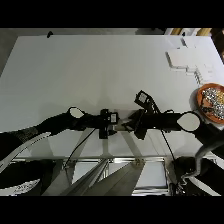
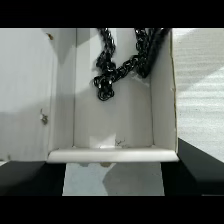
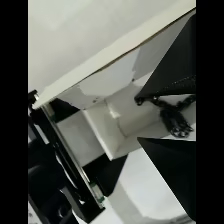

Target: Fold the box and place the chain.

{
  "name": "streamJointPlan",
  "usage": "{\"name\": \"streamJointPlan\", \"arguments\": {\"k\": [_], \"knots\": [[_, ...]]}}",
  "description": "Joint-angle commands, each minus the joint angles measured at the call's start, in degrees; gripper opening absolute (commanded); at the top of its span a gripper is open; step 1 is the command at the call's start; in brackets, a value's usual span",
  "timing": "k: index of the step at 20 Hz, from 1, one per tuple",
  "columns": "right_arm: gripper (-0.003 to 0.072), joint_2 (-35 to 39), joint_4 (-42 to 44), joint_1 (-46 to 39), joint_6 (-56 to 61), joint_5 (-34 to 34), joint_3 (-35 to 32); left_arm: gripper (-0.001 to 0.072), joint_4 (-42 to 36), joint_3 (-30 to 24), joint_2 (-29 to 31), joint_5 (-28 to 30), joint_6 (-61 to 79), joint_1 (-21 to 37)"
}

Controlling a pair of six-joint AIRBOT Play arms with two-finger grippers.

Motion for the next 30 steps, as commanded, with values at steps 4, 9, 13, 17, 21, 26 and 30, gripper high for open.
{"name": "streamJointPlan", "arguments": {"k": [4,9,13,17,21,26,30], "knots": [[0.0164,4.24,-17.92,-14.49,-3.72,13.29,4.57,0.0205,0.0,0.0,0.04,0.0,0.0,0.02],[0.0165,-1.11,-21.49,-26.05,-21.24,12.92,4.5,0.0205,0.0,0.0,0.04,0.0,0.0,0.02],[0.0165,-8.37,-27.26,-26.51,-26.16,11.13,4.5,0.0205,0.0,0.0,0.04,0.0,0.0,0.02],[0.0165,-15.65,-27.34,-26.51,-26.77,9.4,4.5,0.0205,0.0,0.0,0.04,0.0,0.0,0.02],[0.0165,-19.28,-27.39,-26.51,-31.71,9.18,4.5,0.0205,0.0,0.0,0.04,0.0,0.0,0.02],[0.0158,-20.46,-27.32,-26.51,-33.4,7.1,4.42,0.0205,0.0,0.0,0.04,0.0,0.0,0.02],[0.0071,-20.92,-27.34,-26.51,-33.38,6.99,4.13,0.0205,0.0,0.0,0.04,0.0,0.0,0.02]]}}
